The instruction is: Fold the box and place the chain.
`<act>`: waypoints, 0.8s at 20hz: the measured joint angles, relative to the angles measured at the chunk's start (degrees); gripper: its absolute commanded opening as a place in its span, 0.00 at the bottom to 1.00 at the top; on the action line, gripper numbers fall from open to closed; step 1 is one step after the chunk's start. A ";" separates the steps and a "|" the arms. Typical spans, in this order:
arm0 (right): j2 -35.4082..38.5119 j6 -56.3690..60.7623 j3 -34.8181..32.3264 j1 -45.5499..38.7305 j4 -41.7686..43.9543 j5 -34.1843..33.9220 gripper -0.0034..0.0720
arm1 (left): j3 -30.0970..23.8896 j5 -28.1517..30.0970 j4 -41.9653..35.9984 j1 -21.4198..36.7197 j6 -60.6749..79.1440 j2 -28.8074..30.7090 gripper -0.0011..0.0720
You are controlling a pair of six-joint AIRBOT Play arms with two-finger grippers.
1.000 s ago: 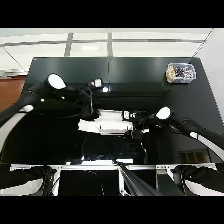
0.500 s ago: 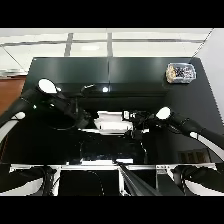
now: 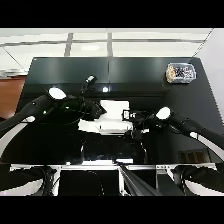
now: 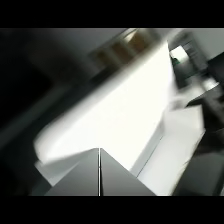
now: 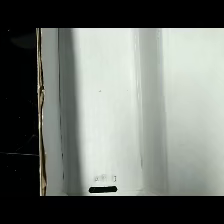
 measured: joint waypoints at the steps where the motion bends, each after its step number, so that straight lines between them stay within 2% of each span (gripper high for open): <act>1: -0.04 0.15 0.00 0.00 0.04 -0.07 0.21 | -0.02 -0.11 0.76 -0.04 -0.74 -1.09 0.05; 4: -0.04 0.44 0.00 0.00 0.15 -0.39 0.21 | 0.07 -0.48 2.49 -0.09 -1.77 -3.17 0.05; 7: -0.04 0.42 0.00 0.00 0.07 -0.57 0.21 | 1.62 -0.48 4.92 1.18 -2.10 -1.95 0.05; 9: -0.04 0.50 0.00 0.00 0.09 -0.70 0.21 | 2.86 -0.63 5.18 2.89 -2.32 1.44 0.05; 12: -0.04 0.57 0.00 0.00 0.11 -0.79 0.21 | 2.16 -3.93 5.73 5.42 -2.27 8.52 0.05; 15: -0.04 0.57 0.00 0.00 0.13 -0.79 0.21 | -2.78 -7.65 5.22 6.40 2.51 14.32 0.05; 16: -0.04 0.57 0.00 0.00 0.13 -0.79 0.21 | -4.76 -8.46 5.42 6.51 6.12 15.34 0.13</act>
